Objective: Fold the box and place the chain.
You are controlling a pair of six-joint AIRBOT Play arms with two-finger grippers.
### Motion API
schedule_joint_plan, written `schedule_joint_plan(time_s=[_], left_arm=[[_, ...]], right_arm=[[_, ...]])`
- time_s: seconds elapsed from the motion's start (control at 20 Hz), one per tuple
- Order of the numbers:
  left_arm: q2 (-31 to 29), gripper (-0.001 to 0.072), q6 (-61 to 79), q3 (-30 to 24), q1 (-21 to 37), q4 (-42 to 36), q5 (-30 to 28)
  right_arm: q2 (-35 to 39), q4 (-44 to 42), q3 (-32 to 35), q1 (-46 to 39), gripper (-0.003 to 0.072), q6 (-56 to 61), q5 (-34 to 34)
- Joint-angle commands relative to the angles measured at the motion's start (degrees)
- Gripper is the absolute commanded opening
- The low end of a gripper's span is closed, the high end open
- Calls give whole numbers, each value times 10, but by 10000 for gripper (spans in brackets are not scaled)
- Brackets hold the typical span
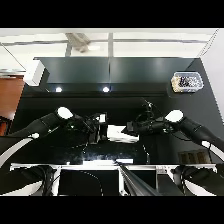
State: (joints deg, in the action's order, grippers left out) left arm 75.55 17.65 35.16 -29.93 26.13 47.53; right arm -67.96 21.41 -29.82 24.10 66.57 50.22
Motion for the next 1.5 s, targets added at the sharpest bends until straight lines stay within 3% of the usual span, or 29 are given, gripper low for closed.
schedule_joint_plan(time_s=[0.0, 0.2, 0.5, 0.55, 0.6, 0.85, 1.0, 1.15, 1.45], left_arm=[[0, 420, 0, 0, 0, 0, 0], [0, 419, 0, 0, 0, 0, 2], [-16, 430, -2, 0, 3, 16, 8], [-25, 464, -14, 0, 7, 23, 8], [-36, 720, -45, 0, 15, 26, 8], [-115, 715, -172, 1, 65, 132, 58], [-130, 715, -240, 25, 47, 148, 100], [-99, 713, -272, 74, -28, 148, 77], [59, 714, -297, 208, -109, 125, 56]], right_arm=[[-8, 18, 1, 1, 15, 5, -14], [-7, 12, -9, -1, 15, -27, 18], [59, 21, -103, -69, 16, -40, 189], [80, 33, -118, -96, 16, -40, 216], [103, 59, -132, -130, 15, -40, 238], [193, 173, -147, -319, 16, -22, 298], [202, 192, -146, -381, 16, -22, 284], [202, 191, -146, -383, 16, -22, 243], [202, 192, -146, -383, 17, -23, 245]])
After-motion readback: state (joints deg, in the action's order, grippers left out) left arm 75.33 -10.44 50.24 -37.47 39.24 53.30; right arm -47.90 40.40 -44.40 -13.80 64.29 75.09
